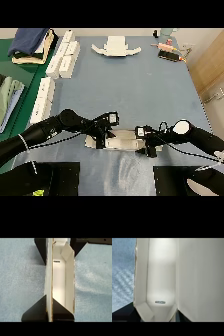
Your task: Fold the box.
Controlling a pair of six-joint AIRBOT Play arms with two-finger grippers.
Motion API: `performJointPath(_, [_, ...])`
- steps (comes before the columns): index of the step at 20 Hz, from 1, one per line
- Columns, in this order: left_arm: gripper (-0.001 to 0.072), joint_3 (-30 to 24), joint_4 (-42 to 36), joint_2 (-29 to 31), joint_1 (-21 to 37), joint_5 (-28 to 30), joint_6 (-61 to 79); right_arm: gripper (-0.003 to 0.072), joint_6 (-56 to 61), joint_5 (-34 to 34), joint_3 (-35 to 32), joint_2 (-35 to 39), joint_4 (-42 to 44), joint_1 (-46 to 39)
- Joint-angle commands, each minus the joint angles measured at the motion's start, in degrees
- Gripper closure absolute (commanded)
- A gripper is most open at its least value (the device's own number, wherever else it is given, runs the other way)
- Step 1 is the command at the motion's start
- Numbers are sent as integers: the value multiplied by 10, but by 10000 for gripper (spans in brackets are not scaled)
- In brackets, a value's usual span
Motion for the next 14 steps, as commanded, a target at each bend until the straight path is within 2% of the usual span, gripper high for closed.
performJointPath(1, [694,0,0,0,0,0,0,33,0,-7,1,11,0,0])
performJointPath(11, [694,0,0,0,0,0,0,47,-10,-22,-16,10,3,0])
performJointPath(13, [694,0,0,0,0,0,0,122,-16,-23,-17,10,3,0])
performJointPath(14, [694,0,0,0,0,0,0,129,-22,-26,-17,10,5,0])
